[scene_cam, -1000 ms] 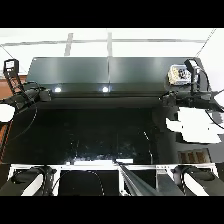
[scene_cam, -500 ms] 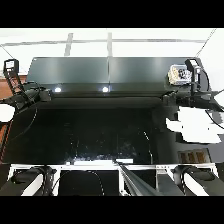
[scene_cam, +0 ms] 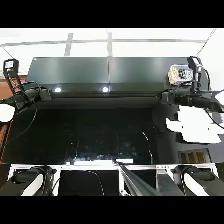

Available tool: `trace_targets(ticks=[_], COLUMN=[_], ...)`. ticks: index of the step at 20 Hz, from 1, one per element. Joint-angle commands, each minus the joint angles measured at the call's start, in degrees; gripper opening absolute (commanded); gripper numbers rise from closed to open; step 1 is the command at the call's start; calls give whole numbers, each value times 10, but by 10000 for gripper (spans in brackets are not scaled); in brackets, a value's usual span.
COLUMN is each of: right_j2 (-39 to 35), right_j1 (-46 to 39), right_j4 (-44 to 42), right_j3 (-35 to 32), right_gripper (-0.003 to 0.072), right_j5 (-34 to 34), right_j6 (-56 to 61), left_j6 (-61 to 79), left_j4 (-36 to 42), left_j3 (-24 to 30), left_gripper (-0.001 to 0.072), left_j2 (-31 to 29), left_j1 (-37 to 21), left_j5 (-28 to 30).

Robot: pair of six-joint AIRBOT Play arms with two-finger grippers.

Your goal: Fold the box and place the chain.

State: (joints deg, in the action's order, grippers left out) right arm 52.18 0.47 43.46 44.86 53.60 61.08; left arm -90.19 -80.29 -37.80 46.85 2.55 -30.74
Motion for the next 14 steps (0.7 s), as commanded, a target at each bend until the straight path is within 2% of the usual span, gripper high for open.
trace_targets(ticks=[1,2,3,4,5,6,9,12,14], right_j2=[2,5,8,11,14,19,38,42,42], right_j1=[8,17,26,36,49,60,62,-10,-116], right_j4=[-31,-27,-27,-27,-22,-13,43,237,393], right_j3=[0,-1,-3,-10,-19,-28,-35,-24,-6], right_gripper=[42,249,469,654,677,677,675,675,675], right_j5=[92,107,106,100,75,45,-21,-47,-41], right_j6=[0,0,3,5,5,7,66,197,276], left_j6=[-1,-1,-1,-1,0,0,19,106,107], left_j4=[19,20,25,35,38,43,43,42,43], left_j3=[0,0,0,0,0,0,0,0,0], left_gripper=[30,30,66,323,640,701,700,701,701], left_j2=[4,11,22,33,47,62,97,100,101], left_j1=[0,0,0,1,4,7,19,38,39], left_j5=[25,26,22,15,5,-12,-73,-135,-162])
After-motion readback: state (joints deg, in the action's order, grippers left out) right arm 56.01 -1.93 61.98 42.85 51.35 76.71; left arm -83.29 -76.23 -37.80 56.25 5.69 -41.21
